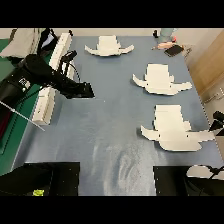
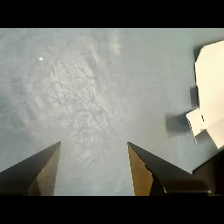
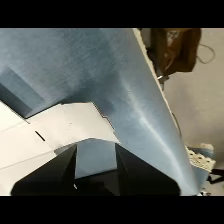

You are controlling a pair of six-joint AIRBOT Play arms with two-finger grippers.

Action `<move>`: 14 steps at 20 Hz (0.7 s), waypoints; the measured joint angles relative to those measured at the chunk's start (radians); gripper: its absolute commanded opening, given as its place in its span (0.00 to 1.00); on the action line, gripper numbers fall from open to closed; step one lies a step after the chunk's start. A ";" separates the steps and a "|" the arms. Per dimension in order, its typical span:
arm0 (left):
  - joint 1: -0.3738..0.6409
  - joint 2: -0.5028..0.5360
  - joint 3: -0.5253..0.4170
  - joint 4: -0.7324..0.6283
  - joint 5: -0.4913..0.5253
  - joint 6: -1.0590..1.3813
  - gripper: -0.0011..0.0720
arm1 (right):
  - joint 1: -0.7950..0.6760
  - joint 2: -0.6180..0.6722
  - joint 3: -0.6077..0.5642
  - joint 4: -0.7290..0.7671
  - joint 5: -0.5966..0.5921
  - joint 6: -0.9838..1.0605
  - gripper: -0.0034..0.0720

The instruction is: Fold the box.

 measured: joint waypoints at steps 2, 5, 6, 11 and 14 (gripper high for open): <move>0.000 -0.002 0.000 -0.019 -0.025 -0.003 0.91 | -0.041 -0.027 -0.009 0.045 -0.007 -0.049 0.53; 0.000 -0.004 0.000 -0.033 -0.056 -0.003 0.91 | -0.068 -0.060 -0.015 0.082 -0.019 -0.099 0.53; 0.000 -0.004 0.000 -0.039 -0.061 -0.003 0.91 | -0.072 -0.066 -0.014 0.090 -0.022 -0.111 0.53; 0.000 -0.004 0.000 -0.045 -0.074 -0.003 0.91 | -0.083 -0.052 0.045 0.122 -0.030 -0.135 0.53; 0.002 -0.004 0.000 -0.045 -0.076 -0.004 0.91 | -0.086 -0.057 0.070 0.106 -0.032 -0.134 0.53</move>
